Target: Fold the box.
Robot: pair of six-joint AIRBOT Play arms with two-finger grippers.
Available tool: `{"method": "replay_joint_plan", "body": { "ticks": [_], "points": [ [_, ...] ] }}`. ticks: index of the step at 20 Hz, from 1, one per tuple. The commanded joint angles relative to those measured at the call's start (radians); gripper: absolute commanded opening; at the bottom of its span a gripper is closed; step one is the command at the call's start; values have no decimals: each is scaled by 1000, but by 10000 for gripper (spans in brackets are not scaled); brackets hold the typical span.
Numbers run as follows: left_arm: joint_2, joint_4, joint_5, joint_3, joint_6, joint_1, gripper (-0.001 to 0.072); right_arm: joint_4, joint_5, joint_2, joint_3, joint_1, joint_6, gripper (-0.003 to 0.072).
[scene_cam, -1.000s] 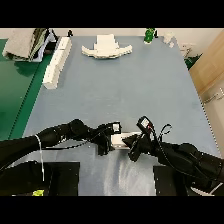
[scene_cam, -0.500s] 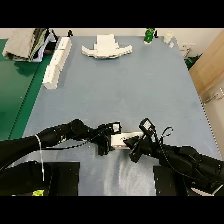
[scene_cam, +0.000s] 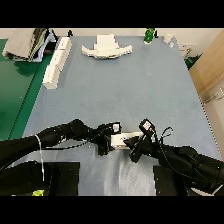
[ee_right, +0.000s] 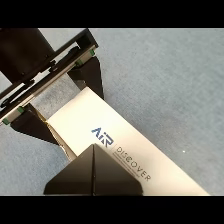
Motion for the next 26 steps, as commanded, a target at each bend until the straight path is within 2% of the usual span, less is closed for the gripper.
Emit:
{"method": "replay_joint_plan", "body": {
  "ticks": [1,8,15,17,19,21,24,26],
  "points": [
    [0,0,0,0,0,0,466,0,0,5,1,0,0,6],
    [0,0,0,0,0,0,466,-10,0,132,18,-1,0,7],
    [0,0,0,0,0,0,466,-9,5,145,20,-5,1,6],
    [0,0,0,0,0,0,466,-10,-26,142,36,-32,1,6],
    [0,0,0,0,0,0,467,-33,-127,136,83,-102,12,6],
    [0,0,0,0,0,0,466,-134,-274,100,172,-206,77,7],
    [0,0,0,0,0,0,466,-359,-528,-32,381,-359,222,7],
    [0,0,0,0,0,0,466,-457,-709,-173,559,-440,300,7]
  ]
}}
